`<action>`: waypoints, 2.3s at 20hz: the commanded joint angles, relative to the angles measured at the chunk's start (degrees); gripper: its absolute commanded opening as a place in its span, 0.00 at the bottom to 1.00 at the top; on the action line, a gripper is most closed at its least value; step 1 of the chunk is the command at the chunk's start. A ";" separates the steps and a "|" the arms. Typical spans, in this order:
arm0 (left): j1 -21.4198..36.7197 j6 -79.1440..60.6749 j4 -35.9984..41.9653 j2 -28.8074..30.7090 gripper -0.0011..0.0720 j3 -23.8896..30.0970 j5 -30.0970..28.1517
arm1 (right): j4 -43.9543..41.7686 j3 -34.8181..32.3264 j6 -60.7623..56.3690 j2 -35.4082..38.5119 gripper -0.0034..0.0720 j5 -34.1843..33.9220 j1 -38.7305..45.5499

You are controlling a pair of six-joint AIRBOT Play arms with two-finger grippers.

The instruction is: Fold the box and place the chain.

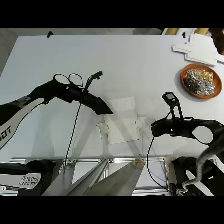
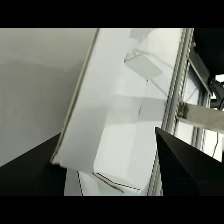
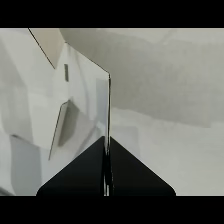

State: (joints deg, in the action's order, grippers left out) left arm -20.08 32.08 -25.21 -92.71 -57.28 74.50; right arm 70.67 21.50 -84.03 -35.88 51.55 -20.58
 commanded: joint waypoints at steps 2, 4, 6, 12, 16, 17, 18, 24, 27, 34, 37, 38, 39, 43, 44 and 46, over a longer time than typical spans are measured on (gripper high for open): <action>-1.73 1.33 -2.29 -4.66 0.77 -2.86 4.98 | 0.04 -0.02 0.04 0.02 0.07 -0.13 -0.07; -2.10 0.15 -2.43 -5.07 0.69 -2.86 5.92 | 0.07 -0.02 0.04 0.02 0.07 -0.20 -0.07; -2.16 -0.98 -2.29 -5.07 0.63 -2.86 5.68 | 0.07 -0.02 0.04 0.02 0.07 -0.17 -0.07; -2.19 -1.01 -2.32 -5.07 0.27 -2.86 1.99 | 0.04 -0.02 0.07 0.02 0.07 -0.15 -0.07; -3.04 -7.06 -2.36 -5.07 0.14 -2.86 0.11 | 0.04 -0.02 0.07 0.02 0.07 -0.17 -0.07; -3.65 -10.69 -2.43 -5.07 0.02 -2.86 0.07 | 0.02 -0.02 0.07 0.02 0.07 -0.17 -0.07; -4.44 -14.71 -2.75 -5.07 0.03 -2.86 0.04 | -0.02 -0.02 0.04 0.02 0.07 -0.17 -0.07; -8.79 -29.27 -2.91 -2.08 0.02 -2.86 -9.16 | 0.92 4.48 2.21 0.04 0.45 0.87 -0.07; -10.47 -29.49 -7.37 1.77 0.02 -2.86 -14.86 | 7.91 10.19 1.99 0.17 0.48 3.91 -0.07; -13.88 -23.80 -18.32 4.13 0.02 -2.84 -20.90 | 16.11 13.38 1.99 1.95 0.47 4.63 -0.07; -14.27 -22.97 -18.51 3.48 0.02 -2.82 -22.29 | 16.11 13.38 1.99 1.95 0.47 4.59 -0.07; -14.25 -22.97 -18.01 3.21 0.02 -2.82 -22.99 | 16.11 13.38 1.99 1.95 0.47 4.61 -0.07; -14.23 -22.97 -17.59 2.82 0.02 -2.82 -23.76 | 16.09 13.38 1.99 1.95 0.47 4.61 -0.07; -14.32 -23.04 -15.82 1.46 0.02 -2.82 -24.61 | 16.09 13.35 1.99 1.95 0.47 4.59 -0.07; -14.32 -23.06 -15.72 1.36 0.02 -2.82 -24.65 | 16.09 13.35 1.99 1.95 0.47 4.59 -0.07; -14.32 -23.06 -15.63 1.31 0.02 -2.82 -25.38 | 16.09 13.35 1.99 1.95 0.47 4.59 -0.07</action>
State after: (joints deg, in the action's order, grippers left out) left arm -34.35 8.88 -41.34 -91.02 -60.10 50.30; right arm 86.65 34.81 -82.04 -33.98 56.14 -20.58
